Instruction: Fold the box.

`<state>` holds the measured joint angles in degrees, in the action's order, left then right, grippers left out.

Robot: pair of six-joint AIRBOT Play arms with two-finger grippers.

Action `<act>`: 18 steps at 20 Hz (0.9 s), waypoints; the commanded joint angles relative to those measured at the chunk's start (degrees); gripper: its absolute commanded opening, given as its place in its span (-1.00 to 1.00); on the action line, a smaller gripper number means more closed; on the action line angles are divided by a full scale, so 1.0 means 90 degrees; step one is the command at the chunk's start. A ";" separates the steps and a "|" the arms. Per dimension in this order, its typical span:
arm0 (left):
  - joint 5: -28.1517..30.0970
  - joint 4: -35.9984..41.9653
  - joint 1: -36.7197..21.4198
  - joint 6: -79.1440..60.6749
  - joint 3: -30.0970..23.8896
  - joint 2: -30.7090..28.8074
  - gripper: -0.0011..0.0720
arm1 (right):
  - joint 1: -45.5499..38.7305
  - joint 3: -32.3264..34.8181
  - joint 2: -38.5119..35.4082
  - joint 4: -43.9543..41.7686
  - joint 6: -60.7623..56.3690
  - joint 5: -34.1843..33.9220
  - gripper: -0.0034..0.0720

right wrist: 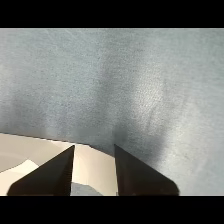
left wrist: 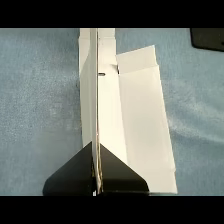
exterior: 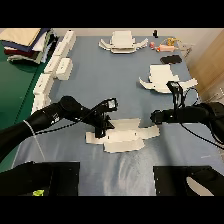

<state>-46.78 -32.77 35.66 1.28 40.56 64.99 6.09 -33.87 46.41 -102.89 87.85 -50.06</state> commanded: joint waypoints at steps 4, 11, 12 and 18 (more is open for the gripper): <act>-0.0226 0.0097 -0.0005 0.0197 0.0355 0.0044 -0.93 | 0.0002 -0.0005 -0.0005 -0.0002 -0.0002 -0.0012 0.13; 0.0032 0.0143 -0.0005 0.0197 0.0260 0.0136 -0.93 | 0.0002 -0.0005 -0.0005 -0.0056 -0.0007 -0.0019 0.13; 0.0032 0.0143 -0.0005 0.0194 0.0202 0.0136 -0.93 | 0.0002 -0.0005 -0.0005 -0.0058 -0.0007 -0.0017 0.13; -0.0044 0.0134 0.0000 0.0170 -0.0041 0.0136 -0.93 | 0.0002 -0.0005 -0.0005 -0.0068 -0.0005 -0.0017 0.13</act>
